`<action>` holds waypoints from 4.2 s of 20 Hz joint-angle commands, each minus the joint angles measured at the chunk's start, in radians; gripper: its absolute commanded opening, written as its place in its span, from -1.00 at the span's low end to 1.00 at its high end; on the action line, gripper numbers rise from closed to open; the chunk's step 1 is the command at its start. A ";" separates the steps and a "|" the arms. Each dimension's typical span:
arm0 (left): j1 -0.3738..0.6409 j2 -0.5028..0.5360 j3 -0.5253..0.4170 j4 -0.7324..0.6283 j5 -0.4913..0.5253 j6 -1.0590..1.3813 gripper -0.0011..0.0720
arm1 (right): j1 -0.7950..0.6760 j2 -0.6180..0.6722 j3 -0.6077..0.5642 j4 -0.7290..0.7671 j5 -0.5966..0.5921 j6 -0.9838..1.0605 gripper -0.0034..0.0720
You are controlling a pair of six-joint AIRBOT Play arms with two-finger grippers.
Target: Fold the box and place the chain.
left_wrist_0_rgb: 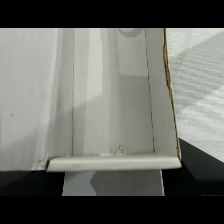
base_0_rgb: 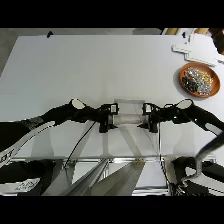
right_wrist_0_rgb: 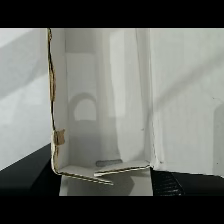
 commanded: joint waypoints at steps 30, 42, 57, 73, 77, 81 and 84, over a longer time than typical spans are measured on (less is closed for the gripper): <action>0.000 0.001 0.000 0.004 0.003 -0.001 -0.41 | -0.076 0.356 0.000 -0.457 0.115 0.489 0.89; 0.000 0.001 0.000 0.004 0.003 -0.001 -0.41 | -0.044 0.523 0.000 0.005 0.337 0.488 -0.86; 0.000 0.001 0.000 0.004 0.003 -0.001 -0.41 | -0.014 0.031 0.148 0.195 -0.222 0.633 -0.86; 0.000 0.001 0.000 0.004 0.003 -0.001 -0.41 | -0.091 0.315 0.140 -0.393 0.159 0.412 -0.77; 0.000 0.001 0.000 0.004 0.003 -0.001 -0.41 | -0.033 0.309 0.086 -0.340 0.162 0.302 -0.22; 0.000 0.001 0.000 0.004 0.003 -0.001 -0.41 | 0.032 0.253 0.068 -0.341 0.108 0.276 -0.70; 0.000 0.001 0.000 0.004 0.003 -0.001 -0.41 | 0.031 0.211 0.068 -0.352 0.097 0.277 -0.69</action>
